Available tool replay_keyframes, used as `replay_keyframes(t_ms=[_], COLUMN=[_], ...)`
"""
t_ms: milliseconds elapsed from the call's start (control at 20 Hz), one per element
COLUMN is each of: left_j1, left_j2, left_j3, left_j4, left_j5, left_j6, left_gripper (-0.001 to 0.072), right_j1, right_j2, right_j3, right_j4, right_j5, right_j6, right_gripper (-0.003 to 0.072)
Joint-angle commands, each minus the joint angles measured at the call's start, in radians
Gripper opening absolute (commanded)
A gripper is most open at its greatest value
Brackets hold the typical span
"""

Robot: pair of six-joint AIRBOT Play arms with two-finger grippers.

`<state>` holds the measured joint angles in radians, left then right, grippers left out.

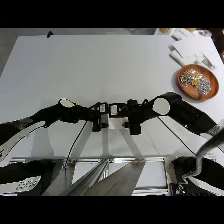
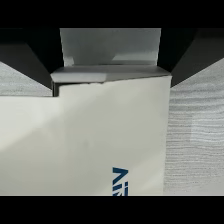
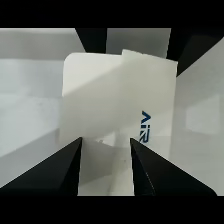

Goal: Fold the box and place the chain.

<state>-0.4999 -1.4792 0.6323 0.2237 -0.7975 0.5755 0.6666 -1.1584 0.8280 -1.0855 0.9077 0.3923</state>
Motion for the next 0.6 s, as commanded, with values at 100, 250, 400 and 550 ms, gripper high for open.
replay_keyframes(t_ms=[100,250,400,550], left_j1=[0.0,0.0,0.0,0.0], left_j2=[-0.001,-0.001,-0.001,-0.001], left_j3=[0.0,0.0,0.0,0.0], left_j4=[0.0,0.0,0.0,0.0], left_j5=[0.0,0.0,0.0,0.0], left_j6=[0.0,0.0,0.0,0.0], left_gripper=[0.015,0.015,0.015,0.015], right_j1=[0.004,0.004,0.004,0.005], right_j2=[0.0,0.0,0.0,0.0], right_j3=[-0.006,-0.01,-0.011,-0.011], right_j4=[-0.031,-0.04,-0.04,-0.034], right_j5=[-0.051,-0.049,-0.029,-0.01], right_j6=[0.056,0.056,0.056,0.055], right_gripper=[0.0335,0.0332,0.0273,0.0273])
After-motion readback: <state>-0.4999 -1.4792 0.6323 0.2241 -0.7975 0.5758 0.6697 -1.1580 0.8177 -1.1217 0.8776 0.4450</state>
